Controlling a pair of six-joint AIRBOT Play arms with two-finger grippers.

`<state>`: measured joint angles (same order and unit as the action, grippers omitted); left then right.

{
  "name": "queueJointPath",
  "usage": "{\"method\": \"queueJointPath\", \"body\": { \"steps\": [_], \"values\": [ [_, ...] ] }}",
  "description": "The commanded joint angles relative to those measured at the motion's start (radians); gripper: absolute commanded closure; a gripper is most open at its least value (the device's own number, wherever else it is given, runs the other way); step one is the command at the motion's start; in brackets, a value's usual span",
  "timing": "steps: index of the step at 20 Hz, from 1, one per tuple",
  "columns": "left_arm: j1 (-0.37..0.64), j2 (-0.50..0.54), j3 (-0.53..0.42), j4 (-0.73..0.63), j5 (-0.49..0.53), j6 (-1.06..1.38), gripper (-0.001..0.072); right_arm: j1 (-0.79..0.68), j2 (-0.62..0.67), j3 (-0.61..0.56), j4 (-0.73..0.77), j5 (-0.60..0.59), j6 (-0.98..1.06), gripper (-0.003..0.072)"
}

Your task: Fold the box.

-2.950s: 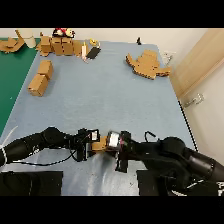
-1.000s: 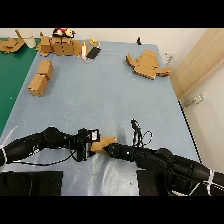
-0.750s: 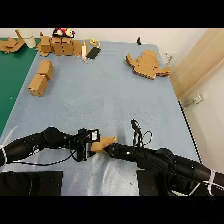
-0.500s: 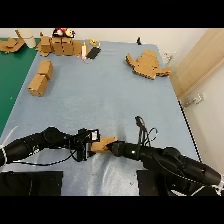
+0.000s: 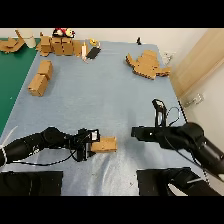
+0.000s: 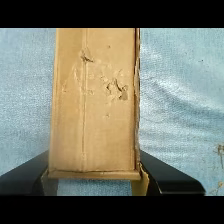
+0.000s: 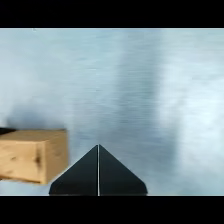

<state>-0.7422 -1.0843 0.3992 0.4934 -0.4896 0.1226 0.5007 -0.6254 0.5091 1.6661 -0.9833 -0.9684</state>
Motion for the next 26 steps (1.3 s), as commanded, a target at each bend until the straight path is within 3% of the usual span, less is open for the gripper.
{"method": "queueJointPath", "body": {
  "steps": [1, 6, 11, 15, 17, 21, 26],
  "values": [
    [0.0, 0.0, 0.001, 0.0, 0.0, 0.0, 0.0216, -0.089, -0.156, 0.079, -0.072, -0.171, 0.01, 0.0682],
    [0.0, 0.0, 0.001, 0.0, 0.001, 0.0, 0.0216, -0.087, -0.359, 0.079, 0.036, -0.159, -0.038, 0.0682],
    [0.002, 0.026, 0.018, 0.003, 0.007, -0.085, 0.0218, -0.087, -0.377, 0.086, 0.059, -0.12, -0.038, 0.0682],
    [0.068, 0.165, 0.04, 0.101, 0.101, -0.398, 0.0216, -0.088, -0.377, 0.09, 0.047, -0.108, -0.038, 0.0682],
    [0.182, 0.228, 0.053, 0.211, 0.143, -0.63, 0.0216, -0.088, -0.377, 0.09, 0.047, -0.092, -0.038, 0.0682],
    [0.544, 0.241, 0.074, 0.311, 0.109, -0.856, 0.0216, -0.088, -0.377, 0.09, 0.048, -0.08, -0.04, 0.0682],
    [0.969, 0.236, 0.074, 0.321, -0.075, -0.855, 0.0216, -0.088, -0.377, 0.09, 0.048, -0.079, -0.061, 0.0682]
  ]
}}
